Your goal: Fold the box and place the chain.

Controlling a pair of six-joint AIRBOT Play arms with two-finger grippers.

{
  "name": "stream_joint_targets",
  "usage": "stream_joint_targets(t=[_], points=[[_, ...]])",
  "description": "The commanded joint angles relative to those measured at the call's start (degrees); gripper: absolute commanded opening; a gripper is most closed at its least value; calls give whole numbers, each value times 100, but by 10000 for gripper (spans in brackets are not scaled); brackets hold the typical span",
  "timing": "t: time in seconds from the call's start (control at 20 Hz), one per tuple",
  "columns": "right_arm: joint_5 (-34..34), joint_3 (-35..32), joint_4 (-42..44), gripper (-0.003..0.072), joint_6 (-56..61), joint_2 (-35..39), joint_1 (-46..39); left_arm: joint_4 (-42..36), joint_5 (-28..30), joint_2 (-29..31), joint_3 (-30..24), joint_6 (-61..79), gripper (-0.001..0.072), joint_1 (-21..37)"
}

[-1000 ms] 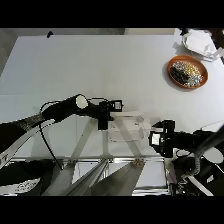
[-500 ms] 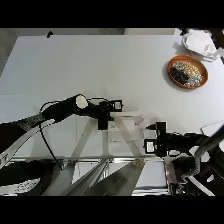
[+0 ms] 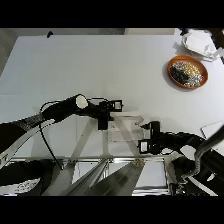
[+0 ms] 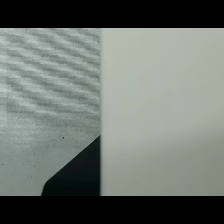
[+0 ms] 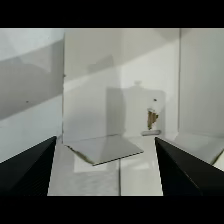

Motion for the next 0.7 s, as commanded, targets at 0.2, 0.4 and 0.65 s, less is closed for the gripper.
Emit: stream_joint_targets(t=[0.2,0.4,0.65], points=[[107,323,595,675,-72,-70,-763,0,2,4,-2,2,15,-4],[146,407,850,676,-157,-96,-1040,0,2,4,-2,0,15,-4],[588,417,1655,676,-1399,-221,-1462,0,0,4,-2,0,15,-4]])
